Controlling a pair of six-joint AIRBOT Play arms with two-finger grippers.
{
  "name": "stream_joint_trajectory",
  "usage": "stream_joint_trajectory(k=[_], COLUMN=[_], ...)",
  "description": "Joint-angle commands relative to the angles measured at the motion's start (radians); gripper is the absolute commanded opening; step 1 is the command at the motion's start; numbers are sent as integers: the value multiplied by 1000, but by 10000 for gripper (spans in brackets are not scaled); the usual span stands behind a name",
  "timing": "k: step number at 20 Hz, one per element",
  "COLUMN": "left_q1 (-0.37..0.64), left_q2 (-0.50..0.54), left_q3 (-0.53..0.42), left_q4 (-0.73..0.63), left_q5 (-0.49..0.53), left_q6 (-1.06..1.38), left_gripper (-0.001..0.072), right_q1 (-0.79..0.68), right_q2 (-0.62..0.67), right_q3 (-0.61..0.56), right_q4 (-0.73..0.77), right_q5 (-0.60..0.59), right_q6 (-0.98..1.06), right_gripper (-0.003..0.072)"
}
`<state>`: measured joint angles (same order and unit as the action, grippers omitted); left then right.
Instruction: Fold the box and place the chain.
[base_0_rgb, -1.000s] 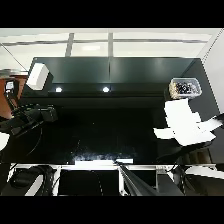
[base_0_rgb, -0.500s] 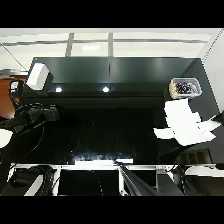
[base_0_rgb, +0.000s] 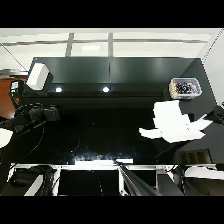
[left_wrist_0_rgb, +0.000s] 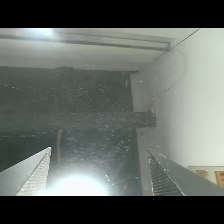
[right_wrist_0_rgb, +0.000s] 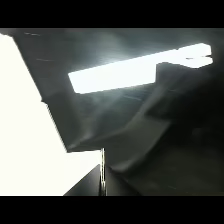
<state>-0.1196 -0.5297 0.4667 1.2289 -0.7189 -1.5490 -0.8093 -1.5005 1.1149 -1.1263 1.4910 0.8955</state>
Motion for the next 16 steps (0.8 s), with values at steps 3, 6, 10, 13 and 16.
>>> stream_joint_trajectory(k=[3, 6, 10, 13, 16], left_q1=[-2, -5, -5, -5, -5], left_q2=[-1, -5, -6, -19, -82], left_q3=[0, 0, 0, 0, 0], left_q4=[-64, -56, -117, -192, -274], left_q5=[-2, -10, -58, -89, -118], left_q6=[1, 0, 1, 1, 59], left_gripper=[696, 696, 696, 696, 696], right_q1=[111, 219, 400, 568, 777], right_q2=[130, 298, 551, 719, 808], right_q3=[-176, -330, -515, -618, -700], right_q4=[272, 402, 553, 562, 561], right_q5=[-21, -145, -360, -534, -622], right_q6=[43, 95, 250, 397, 476], right_gripper=[21, 21, 21, 21, 21])
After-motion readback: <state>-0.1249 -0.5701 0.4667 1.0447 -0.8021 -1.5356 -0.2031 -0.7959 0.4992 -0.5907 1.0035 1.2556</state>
